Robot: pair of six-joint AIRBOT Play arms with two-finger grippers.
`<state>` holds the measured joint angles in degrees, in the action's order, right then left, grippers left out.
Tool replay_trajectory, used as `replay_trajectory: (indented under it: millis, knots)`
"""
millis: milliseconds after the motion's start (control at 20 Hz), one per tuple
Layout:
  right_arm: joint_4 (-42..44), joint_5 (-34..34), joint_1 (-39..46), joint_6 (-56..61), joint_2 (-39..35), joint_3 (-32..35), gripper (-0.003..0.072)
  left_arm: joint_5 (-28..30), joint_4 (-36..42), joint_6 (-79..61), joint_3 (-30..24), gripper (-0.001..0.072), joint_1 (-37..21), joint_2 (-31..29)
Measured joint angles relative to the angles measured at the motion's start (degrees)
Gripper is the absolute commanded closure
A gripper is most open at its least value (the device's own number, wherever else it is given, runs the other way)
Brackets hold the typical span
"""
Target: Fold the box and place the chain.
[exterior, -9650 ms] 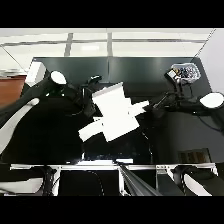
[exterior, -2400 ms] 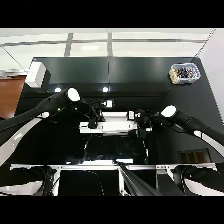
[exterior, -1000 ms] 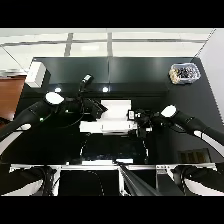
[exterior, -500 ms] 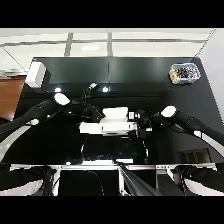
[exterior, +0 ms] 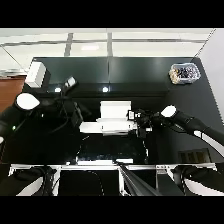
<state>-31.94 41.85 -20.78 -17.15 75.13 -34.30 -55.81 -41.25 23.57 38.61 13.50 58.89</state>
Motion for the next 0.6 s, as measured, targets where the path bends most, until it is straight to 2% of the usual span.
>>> replay_trajectory:
  millis: [100, 250, 500, 600]
  knots:
    - [0.00, 0.00, 0.00, -0.02, 0.00, 0.00, 0.0488, 0.42, -0.59, -9.64, -3.48, -0.0001, 0.00, -1.27]
    - [0.00, 0.00, 0.00, -0.02, 0.00, 0.00, 0.0488, 4.98, -3.02, -21.05, -5.86, 0.0000, 1.33, -0.46]
    - [0.00, 0.02, 0.00, -0.02, 0.00, 0.00, 0.0488, 5.35, -2.14, -32.85, -3.28, 0.0001, 3.74, 8.22]
    - [0.00, 0.02, 0.00, -0.02, 0.00, 0.00, 0.0488, 4.20, -1.44, -34.77, -2.05, 0.0044, 4.70, 11.45]
